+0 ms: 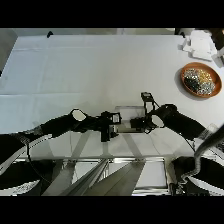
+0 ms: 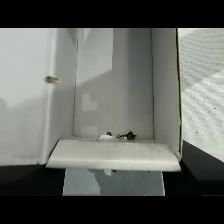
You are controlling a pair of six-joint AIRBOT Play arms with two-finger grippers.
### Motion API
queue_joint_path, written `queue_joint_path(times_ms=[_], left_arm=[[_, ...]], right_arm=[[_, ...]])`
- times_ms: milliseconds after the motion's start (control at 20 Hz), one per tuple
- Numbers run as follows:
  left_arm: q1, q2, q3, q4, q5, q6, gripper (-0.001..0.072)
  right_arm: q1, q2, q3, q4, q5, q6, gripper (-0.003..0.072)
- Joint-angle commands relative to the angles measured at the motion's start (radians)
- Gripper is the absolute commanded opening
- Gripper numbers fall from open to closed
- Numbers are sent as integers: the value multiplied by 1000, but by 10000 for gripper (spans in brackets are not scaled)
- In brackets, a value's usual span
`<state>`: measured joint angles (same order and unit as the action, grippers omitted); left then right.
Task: Fold the box and place the chain.
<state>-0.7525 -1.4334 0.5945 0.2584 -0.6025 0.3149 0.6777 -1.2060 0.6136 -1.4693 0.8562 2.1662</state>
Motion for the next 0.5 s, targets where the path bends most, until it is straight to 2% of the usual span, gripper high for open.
queue_joint_path(times_ms=[0,50,100,250,300,400,450], left_arm=[[1,0,0,0,0,-1,315],[1,0,0,0,0,-1,315],[1,0,0,0,0,-1,315],[1,0,0,0,0,-1,315],[1,0,0,0,0,-1,315],[1,0,0,0,0,-1,315],[1,0,0,0,0,-1,315]], right_arm=[[1,-1,-1,-18,11,2,192],[0,-1,-1,-20,11,2,65],[1,-1,-1,-23,11,2,17],[0,0,-1,-27,11,-2,17],[0,1,-1,-27,11,-2,66],[1,15,-1,-27,13,-10,412],[0,31,-1,-27,14,-34,490]])
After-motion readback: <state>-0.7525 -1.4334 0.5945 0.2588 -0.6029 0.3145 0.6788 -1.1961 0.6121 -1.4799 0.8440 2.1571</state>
